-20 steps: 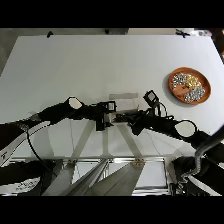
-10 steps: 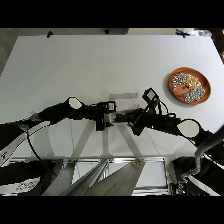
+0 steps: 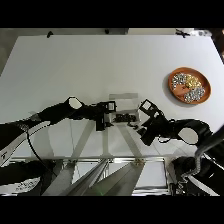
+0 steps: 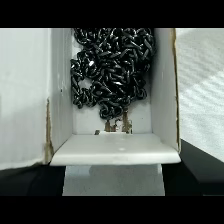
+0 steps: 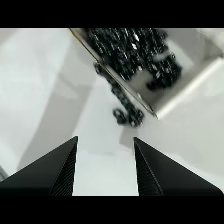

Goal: Fold the box and place the chain.

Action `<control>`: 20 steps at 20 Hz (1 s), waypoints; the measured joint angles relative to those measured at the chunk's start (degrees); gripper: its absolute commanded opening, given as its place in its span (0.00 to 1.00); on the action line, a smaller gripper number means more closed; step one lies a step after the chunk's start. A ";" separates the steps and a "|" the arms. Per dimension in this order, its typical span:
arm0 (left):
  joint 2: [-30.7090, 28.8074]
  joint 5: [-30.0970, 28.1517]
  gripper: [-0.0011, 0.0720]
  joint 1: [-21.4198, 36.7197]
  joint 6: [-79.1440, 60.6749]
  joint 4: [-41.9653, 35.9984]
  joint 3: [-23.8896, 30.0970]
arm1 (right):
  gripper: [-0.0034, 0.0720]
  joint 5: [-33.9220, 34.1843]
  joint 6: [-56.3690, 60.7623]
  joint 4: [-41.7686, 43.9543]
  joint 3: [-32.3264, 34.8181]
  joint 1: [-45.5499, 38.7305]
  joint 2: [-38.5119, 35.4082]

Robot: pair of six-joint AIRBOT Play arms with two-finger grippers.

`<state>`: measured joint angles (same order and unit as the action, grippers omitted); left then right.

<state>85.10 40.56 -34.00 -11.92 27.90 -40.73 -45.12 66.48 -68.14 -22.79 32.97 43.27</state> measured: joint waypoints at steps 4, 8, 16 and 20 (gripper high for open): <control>0.02 0.00 0.55 0.00 -0.02 0.02 0.00 | 0.57 -0.50 5.14 -3.74 0.00 0.00 2.99; 0.00 0.00 0.55 0.00 0.00 0.00 0.00 | 0.57 1.27 9.25 -4.94 0.00 0.00 7.82; 0.00 0.02 0.55 0.00 0.00 0.00 0.00 | 0.69 7.58 15.12 -5.03 -0.02 0.00 10.71; 0.02 0.00 0.55 0.00 0.00 0.02 0.00 | 0.68 9.05 15.89 -4.96 -0.02 0.66 11.10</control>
